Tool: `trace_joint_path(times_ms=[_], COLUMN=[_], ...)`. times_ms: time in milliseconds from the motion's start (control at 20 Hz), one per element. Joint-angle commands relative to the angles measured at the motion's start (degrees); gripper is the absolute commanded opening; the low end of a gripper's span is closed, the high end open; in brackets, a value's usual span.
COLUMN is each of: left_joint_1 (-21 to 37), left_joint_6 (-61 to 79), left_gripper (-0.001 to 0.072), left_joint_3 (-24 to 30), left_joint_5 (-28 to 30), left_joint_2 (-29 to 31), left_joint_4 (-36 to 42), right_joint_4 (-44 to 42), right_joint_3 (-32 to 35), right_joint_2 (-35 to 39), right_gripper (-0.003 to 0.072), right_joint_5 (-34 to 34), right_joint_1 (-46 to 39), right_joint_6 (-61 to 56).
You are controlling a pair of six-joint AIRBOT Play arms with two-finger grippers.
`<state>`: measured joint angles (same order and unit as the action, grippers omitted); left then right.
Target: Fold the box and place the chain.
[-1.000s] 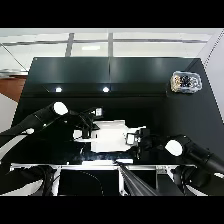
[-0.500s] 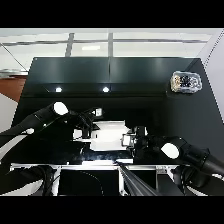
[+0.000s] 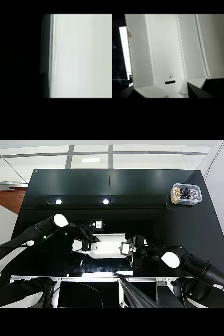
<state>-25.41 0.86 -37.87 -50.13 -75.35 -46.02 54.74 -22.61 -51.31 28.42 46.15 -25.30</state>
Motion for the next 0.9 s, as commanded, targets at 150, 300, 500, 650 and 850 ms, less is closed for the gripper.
trace_joint_path(times_ms=[150, 300, 500, 650, 850], left_joint_1=[-0.02, -0.02, -0.02, -0.02, -0.02], left_joint_6=[0.04, 0.04, 0.11, 0.11, 0.24], left_gripper=[0.0030, 0.0030, 0.0029, 0.0029, 0.0029], left_joint_3=[-0.02, -0.02, -0.04, -0.04, -0.04], left_joint_5=[0.15, 0.15, 0.13, 0.09, 0.17], left_joint_2=[-0.02, -0.02, 0.00, 0.00, 0.04], left_joint_4=[0.02, 0.02, 0.44, 0.44, 0.44], right_joint_4=[-0.96, 1.42, 1.03, 0.90, -3.45], right_joint_3=[-0.20, -0.20, -0.20, -0.20, -0.20], right_joint_2=[-0.04, -0.04, -0.04, -0.04, -0.04], right_gripper=[0.0698, 0.0699, 0.0698, 0.0699, 0.0699], right_joint_5=[-3.89, -5.66, -7.98, -7.91, -6.82], right_joint_1=[-0.09, -0.09, -1.46, -4.02, -4.74], right_joint_6=[-2.97, -2.95, -5.95, -5.29, -0.83])
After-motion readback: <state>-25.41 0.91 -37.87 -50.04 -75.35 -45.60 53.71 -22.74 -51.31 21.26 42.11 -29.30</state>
